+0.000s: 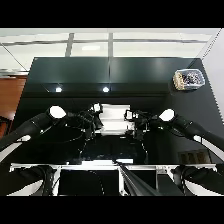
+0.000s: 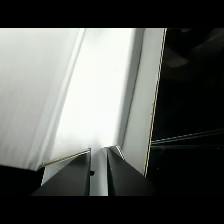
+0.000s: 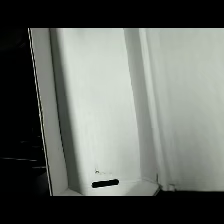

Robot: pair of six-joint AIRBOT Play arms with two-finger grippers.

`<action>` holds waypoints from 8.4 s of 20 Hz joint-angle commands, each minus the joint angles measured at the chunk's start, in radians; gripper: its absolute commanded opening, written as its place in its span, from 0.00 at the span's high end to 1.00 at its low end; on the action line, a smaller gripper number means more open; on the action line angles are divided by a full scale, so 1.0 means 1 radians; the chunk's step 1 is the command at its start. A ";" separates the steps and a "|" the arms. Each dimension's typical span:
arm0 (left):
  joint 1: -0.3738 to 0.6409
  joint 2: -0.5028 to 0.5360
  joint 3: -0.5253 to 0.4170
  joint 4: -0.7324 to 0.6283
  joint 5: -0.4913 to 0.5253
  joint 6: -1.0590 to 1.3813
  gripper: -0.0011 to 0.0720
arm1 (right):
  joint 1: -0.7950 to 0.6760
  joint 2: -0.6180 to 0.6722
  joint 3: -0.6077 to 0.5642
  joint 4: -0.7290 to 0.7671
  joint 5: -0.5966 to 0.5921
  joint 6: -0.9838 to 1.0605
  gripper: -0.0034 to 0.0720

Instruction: Fold the box and place the chain.

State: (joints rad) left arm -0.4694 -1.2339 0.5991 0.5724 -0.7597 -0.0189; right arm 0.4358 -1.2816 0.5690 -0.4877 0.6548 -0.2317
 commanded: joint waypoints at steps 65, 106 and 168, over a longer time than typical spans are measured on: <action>0.224 -0.163 0.227 0.079 -0.476 -1.049 0.12 | 0.000 -0.001 0.000 0.004 -0.002 0.002 0.39; -0.143 -0.169 0.376 0.703 -0.252 -1.864 0.14 | 0.001 -0.001 0.000 0.005 -0.004 0.003 0.39; -0.361 -0.314 0.563 1.043 -0.454 -2.346 0.45 | 0.000 -0.001 0.000 0.005 -0.004 0.003 0.39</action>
State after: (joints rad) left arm -0.8330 -1.5417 1.1618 1.6142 -1.2118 -2.3627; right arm 0.4358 -1.2819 0.5690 -0.4828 0.6498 -0.2287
